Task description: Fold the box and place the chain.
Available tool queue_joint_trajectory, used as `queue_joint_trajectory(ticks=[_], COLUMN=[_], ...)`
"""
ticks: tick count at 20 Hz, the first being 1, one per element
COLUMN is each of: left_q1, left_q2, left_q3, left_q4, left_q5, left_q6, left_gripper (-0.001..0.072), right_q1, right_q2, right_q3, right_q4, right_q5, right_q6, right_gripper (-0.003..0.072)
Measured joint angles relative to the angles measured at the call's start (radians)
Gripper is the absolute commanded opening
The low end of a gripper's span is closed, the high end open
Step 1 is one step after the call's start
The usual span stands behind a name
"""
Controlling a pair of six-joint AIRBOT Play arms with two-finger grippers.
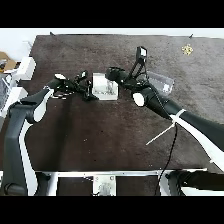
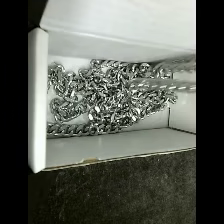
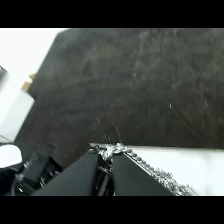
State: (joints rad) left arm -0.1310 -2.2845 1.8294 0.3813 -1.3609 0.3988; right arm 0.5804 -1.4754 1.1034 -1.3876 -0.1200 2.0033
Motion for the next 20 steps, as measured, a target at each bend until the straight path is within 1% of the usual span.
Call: queue_joint_trajectory(ticks=[3,5,7,9,10,11,12,16,18,20], left_q1=[0.0,0.0,0.0,0.0,0.0,0.0,0.0,0.0,0.0,0.0], left_q2=[0.0,0.0,0.0,0.0,0.0,0.0,0.0,0.0,0.0,0.0], left_q3=[0.0,0.0,0.0,0.0,0.0,0.0,0.0,0.0,0.0,0.0], left_q4=[0.0,0.0,0.0,0.0,0.0,0.0,0.0,0.0,0.0,0.0], left_q5=[0.0,0.0,0.0,0.0,0.0,0.0,0.0,0.0,0.0,0.0], left_q6=[0.0,0.0,0.0,0.0,0.0,0.0,0.0,0.0,0.0,0.0], left_gripper=[0.0343,0.0343,0.0343,0.0343,0.0343,0.0343,0.0343,0.0343,0.0343,0.0343], right_q1=[-0.002,-0.021,-0.056,-0.107,-0.139,-0.171,-0.209,-0.36,-0.42,-0.46], right_q2=[-0.006,-0.006,-0.005,-0.01,-0.019,-0.035,-0.061,-0.214,-0.304,-0.391], right_q3=[0.007,0.034,0.082,0.143,0.18,0.219,0.266,0.46,0.549,0.619], right_q4=[-0.031,-0.076,-0.111,-0.116,-0.089,-0.039,0.042,0.467,0.631,0.756], right_q5=[0.022,0.073,0.159,0.258,0.314,0.369,0.435,0.717,0.832,0.924], right_q6=[-0.008,-0.019,-0.072,-0.172,-0.248,-0.339,-0.46,-0.96,-1.131,-1.25], right_gripper=[0.0196,0.0193,0.0135,0.0135,0.0135,0.0134,0.0135,0.0134,0.0135,0.0135])
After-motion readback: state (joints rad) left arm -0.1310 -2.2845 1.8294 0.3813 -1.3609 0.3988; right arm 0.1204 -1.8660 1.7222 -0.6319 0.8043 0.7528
